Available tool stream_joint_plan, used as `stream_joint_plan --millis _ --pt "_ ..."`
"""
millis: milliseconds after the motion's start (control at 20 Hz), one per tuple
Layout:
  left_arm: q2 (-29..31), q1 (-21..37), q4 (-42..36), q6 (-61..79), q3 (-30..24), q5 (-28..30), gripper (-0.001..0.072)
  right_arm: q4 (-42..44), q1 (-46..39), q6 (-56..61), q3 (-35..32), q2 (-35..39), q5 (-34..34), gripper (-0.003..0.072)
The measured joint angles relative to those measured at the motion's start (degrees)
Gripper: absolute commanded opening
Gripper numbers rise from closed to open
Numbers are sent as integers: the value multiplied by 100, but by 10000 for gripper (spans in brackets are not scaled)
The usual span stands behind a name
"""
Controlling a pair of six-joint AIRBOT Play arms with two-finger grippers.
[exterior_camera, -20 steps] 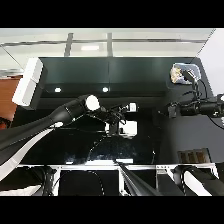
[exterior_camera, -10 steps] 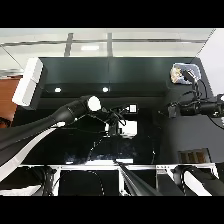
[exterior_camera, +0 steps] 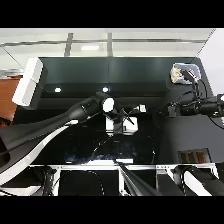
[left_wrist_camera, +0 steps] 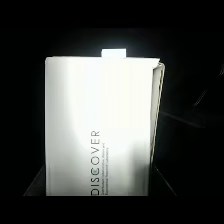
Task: Fold the box and place the chain.
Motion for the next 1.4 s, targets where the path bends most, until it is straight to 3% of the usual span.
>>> stream_joint_plan --millis 250,650,800,1200,1400 --pt "765 1086 953 -1670 -245 -942 273 -26 0 4 0 0 -59 12" --pt "3005 4365 1335 -2896 -2629 -1285 275 -28 0 120 0 0 -72 11" --pt "3445 5720 1346 -2951 -3121 -1169 275 -26 0 140 0 0 -87 11" --pt "3654 8336 1386 -2122 -3338 -522 275 -24 0 155 0 0 -166 11" --pt "3316 8902 1239 -1633 -2970 -122 298 -22 0 155 0 2 -243 10"
